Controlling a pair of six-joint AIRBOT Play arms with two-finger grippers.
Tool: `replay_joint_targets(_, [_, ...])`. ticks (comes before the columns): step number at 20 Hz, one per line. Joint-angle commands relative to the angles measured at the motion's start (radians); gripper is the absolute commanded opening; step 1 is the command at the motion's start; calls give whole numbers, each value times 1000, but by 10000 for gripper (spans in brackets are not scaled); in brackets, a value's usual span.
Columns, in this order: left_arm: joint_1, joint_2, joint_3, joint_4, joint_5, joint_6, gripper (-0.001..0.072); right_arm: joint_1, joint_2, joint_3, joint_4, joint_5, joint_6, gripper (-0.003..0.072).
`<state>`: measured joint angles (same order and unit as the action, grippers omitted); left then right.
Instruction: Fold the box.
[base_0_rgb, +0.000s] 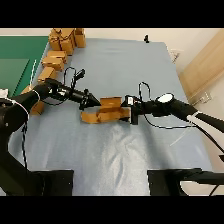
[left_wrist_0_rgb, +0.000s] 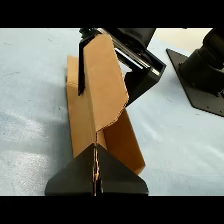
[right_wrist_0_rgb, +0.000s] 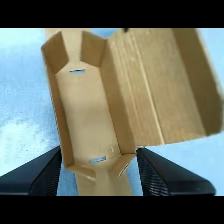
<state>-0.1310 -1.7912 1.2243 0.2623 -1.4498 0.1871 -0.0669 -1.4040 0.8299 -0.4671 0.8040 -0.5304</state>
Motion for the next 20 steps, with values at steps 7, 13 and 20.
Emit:
replay_joint_targets(7, [0,-78,108,-23,-45,-72,16,-6,-29,16,-12,49,34,710])
replay_joint_targets(13, [-6,-78,108,-13,-45,-75,16,-2,-28,18,-9,31,123,708])
replay_joint_targets(20, [-6,-78,107,1,-48,-76,16,36,-30,45,-87,26,277,706])
